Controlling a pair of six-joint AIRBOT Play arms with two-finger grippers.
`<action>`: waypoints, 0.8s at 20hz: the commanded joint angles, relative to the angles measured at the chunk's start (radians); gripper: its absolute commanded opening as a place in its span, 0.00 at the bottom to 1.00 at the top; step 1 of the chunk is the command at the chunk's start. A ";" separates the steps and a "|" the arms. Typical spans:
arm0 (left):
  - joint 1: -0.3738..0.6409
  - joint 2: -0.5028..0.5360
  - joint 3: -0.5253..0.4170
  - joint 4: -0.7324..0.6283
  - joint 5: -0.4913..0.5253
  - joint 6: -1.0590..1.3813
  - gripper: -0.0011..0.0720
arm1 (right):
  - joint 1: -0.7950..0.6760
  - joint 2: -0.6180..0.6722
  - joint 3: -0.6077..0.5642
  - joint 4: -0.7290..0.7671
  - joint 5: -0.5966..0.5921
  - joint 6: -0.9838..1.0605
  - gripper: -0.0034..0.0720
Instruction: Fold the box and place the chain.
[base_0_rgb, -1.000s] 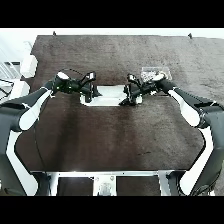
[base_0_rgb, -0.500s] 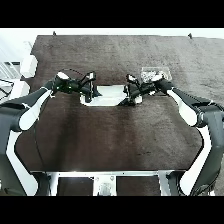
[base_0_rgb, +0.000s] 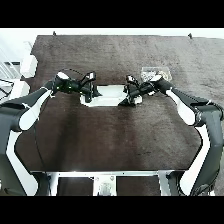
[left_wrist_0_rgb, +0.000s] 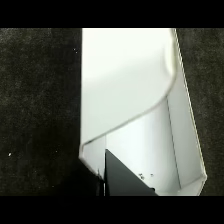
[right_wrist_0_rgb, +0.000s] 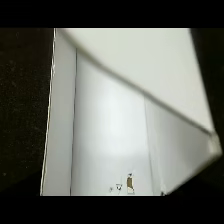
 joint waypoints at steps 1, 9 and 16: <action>0.000 0.000 0.001 0.000 0.000 0.000 0.04 | 0.001 -0.015 0.021 0.000 0.013 0.000 0.85; 0.000 0.000 0.001 0.000 0.001 0.000 0.04 | 0.008 -0.026 0.037 -0.001 0.013 0.000 0.85; 0.000 0.000 0.001 0.000 0.000 0.000 0.04 | 0.016 -0.027 0.041 -0.012 0.012 0.004 0.81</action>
